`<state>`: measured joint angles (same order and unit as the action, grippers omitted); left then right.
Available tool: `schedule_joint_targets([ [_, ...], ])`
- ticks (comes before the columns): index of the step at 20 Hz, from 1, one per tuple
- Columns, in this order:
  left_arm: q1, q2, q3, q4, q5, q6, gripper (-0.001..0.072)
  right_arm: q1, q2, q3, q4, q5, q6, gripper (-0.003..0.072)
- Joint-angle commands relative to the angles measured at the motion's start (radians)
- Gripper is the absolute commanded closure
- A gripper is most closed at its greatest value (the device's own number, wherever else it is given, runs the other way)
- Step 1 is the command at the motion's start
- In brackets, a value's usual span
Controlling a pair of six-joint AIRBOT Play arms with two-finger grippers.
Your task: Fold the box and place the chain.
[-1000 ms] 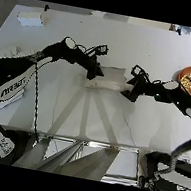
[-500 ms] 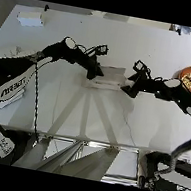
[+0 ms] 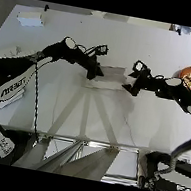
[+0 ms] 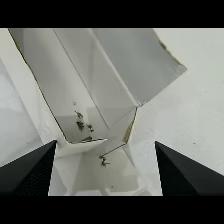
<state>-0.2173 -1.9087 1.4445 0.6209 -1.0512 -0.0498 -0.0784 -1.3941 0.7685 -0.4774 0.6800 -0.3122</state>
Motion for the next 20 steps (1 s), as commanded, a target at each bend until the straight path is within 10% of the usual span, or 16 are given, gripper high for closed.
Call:
schedule_joint_targets([
  [1,-0.001,0.000,0.000,0.000,0.001,0.000,0.0698,-0.029,-0.019,0.005,0.019,0.046,-0.069,-0.0005],
  [20,-0.001,0.000,0.000,0.000,0.000,0.000,0.0697,-0.036,-0.227,0.191,0.056,0.282,-0.164,-0.0005],
])
